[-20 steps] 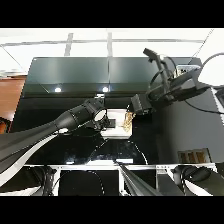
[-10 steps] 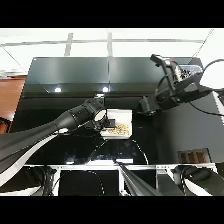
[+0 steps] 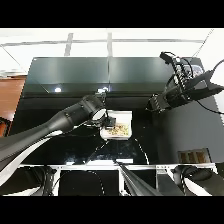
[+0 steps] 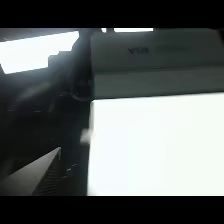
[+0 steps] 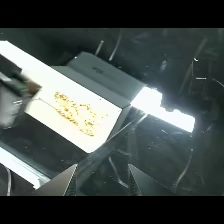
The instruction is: Fold the box and place the chain.
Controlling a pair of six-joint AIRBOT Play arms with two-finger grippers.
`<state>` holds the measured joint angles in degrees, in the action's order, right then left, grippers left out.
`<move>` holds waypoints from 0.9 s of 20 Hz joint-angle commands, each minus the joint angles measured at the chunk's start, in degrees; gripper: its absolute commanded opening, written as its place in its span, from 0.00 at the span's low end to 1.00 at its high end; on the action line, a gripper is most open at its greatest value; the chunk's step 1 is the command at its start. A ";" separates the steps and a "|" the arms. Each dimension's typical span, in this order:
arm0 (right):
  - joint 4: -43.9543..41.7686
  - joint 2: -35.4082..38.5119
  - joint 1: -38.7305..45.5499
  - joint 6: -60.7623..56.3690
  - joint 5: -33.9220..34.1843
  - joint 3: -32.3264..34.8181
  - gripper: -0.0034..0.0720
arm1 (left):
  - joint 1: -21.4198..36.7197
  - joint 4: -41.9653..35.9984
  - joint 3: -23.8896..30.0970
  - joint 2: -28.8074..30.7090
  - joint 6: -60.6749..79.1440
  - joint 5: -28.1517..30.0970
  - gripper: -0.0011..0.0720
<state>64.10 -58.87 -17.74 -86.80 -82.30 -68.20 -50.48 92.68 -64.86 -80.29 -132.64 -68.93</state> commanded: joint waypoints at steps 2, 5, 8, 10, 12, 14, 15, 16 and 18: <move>3.19 0.04 0.15 0.28 -0.09 0.02 0.55 | -1.07 11.02 5.64 12.22 3.48 -4.79 0.76; 3.82 0.04 0.66 0.28 0.13 0.02 0.55 | 3.76 12.87 19.30 27.34 3.65 -3.78 0.76; 4.42 0.02 1.38 0.31 2.62 0.02 0.55 | 20.81 -7.96 33.86 40.50 19.89 6.19 0.76; 6.51 0.02 1.38 0.28 6.08 0.04 0.55 | 33.53 -38.80 39.43 42.49 57.83 8.31 0.76; 7.80 0.00 1.38 0.28 9.05 0.02 0.55 | 40.11 -55.08 42.62 42.05 91.80 6.99 0.82; 7.96 0.00 1.38 0.28 10.25 0.02 0.55 | 41.18 -58.18 43.98 40.79 112.87 10.86 0.99; 7.89 0.00 1.29 0.28 10.47 0.02 0.55 | 40.46 -58.18 43.98 39.54 120.56 12.48 0.99; 7.89 0.00 1.09 0.26 10.51 0.02 0.55 | 39.39 -58.14 43.95 38.25 126.11 13.79 0.99; 7.74 0.00 1.07 0.26 11.15 0.02 0.55 | 36.87 -55.49 43.87 35.17 133.63 16.90 0.99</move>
<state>71.48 -58.89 -16.58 -86.50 -72.84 -68.20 -13.82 43.48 -22.52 -42.39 -28.86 -57.08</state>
